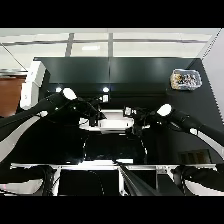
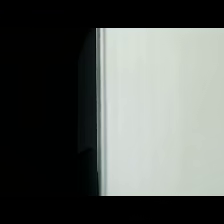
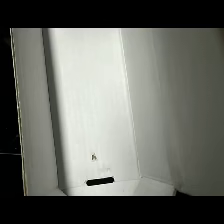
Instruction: Fold the box and place the chain.
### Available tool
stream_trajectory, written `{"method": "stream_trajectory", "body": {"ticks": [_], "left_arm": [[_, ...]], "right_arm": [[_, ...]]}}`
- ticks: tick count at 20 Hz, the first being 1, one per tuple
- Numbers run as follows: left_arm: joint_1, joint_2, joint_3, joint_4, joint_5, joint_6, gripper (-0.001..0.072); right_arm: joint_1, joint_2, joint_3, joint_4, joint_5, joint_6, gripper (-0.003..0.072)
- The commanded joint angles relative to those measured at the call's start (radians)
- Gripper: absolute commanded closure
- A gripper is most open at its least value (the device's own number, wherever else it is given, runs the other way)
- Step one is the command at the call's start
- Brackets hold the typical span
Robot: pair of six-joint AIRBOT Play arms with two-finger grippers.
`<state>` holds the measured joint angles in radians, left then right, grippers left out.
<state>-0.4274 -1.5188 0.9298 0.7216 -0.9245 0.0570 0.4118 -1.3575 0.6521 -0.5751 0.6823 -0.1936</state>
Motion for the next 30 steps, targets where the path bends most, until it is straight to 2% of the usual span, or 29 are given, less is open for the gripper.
{"method": "stream_trajectory", "body": {"ticks": [1, 9, 10, 11, 15, 16, 17, 18, 20, 21, 22, 23, 26, 27, 28, 29, 30], "left_arm": [[0.0, 0.0, 0.0, 0.0, 0.0, 0.0, 0.0682], [0.0, 0.0, 0.0, 0.0, 0.0, 0.0, 0.0682], [0.0, 0.0, 0.0, 0.0, 0.0, 0.0, 0.0683], [0.0, 0.0, 0.0, 0.0, 0.0, 0.0, 0.0682], [0.0, 0.0, 0.0, 0.0, 0.0, -0.001, 0.0676], [0.0, 0.002, 0.0, 0.0, -0.001, -0.002, 0.0587], [0.001, 0.006, 0.0, 0.0, 0.0, -0.016, 0.0405], [0.005, 0.016, 0.0, 0.003, -0.002, -0.035, 0.0327], [0.023, 0.058, 0.0, 0.045, -0.004, -0.07, 0.022], [0.038, 0.089, 0.0, 0.087, -0.013, -0.096, 0.012], [0.053, 0.122, 0.0, 0.129, -0.031, -0.125, 0.0064], [0.071, 0.16, 0.0, 0.181, -0.06, -0.165, 0.0062], [0.107, 0.264, 0.0, 0.327, -0.199, -0.281, 0.0072], [0.11, 0.288, 0.0, 0.36, -0.246, -0.331, 0.0133], [0.11, 0.305, 0.0, 0.375, -0.301, -0.389, 0.033], [0.109, 0.31, 0.0, 0.366, -0.359, -0.422, 0.0527], [0.108, 0.308, 0.0, 0.344, -0.425, -0.428, 0.0683]], "right_arm": [[0.003, -0.001, 0.001, -0.003, -0.009, -0.001, -0.0018], [0.003, -0.001, 0.001, -0.005, -0.008, -0.001, -0.0017], [0.003, -0.001, 0.001, -0.005, -0.007, -0.002, 0.0068], [0.003, -0.001, 0.001, -0.006, -0.005, -0.002, 0.0199], [0.003, -0.001, 0.001, -0.005, -0.006, -0.002, 0.0213], [0.003, -0.001, 0.001, -0.005, -0.006, -0.002, 0.0214], [0.003, -0.001, 0.001, -0.005, -0.006, -0.002, 0.0213], [0.003, -0.001, 0.001, -0.005, -0.006, -0.002, 0.0213], [0.003, -0.001, 0.001, -0.005, -0.006, -0.002, 0.0213], [0.003, -0.001, 0.001, -0.004, -0.006, -0.002, 0.0214], [0.003, -0.001, 0.001, -0.005, -0.006, -0.002, 0.0213], [0.003, -0.001, 0.001, -0.005, -0.006, -0.002, 0.0214], [0.003, -0.001, 0.001, -0.005, -0.005, -0.002, 0.0215], [0.003, -0.001, 0.001, -0.005, -0.003, -0.002, 0.0216], [0.003, -0.001, 0.001, -0.006, -0.001, -0.001, 0.0297], [0.002, -0.001, 0.001, -0.011, 0.011, -0.002, 0.0515], [0.003, -0.001, 0.001, -0.019, 0.017, -0.002, 0.0617]]}}
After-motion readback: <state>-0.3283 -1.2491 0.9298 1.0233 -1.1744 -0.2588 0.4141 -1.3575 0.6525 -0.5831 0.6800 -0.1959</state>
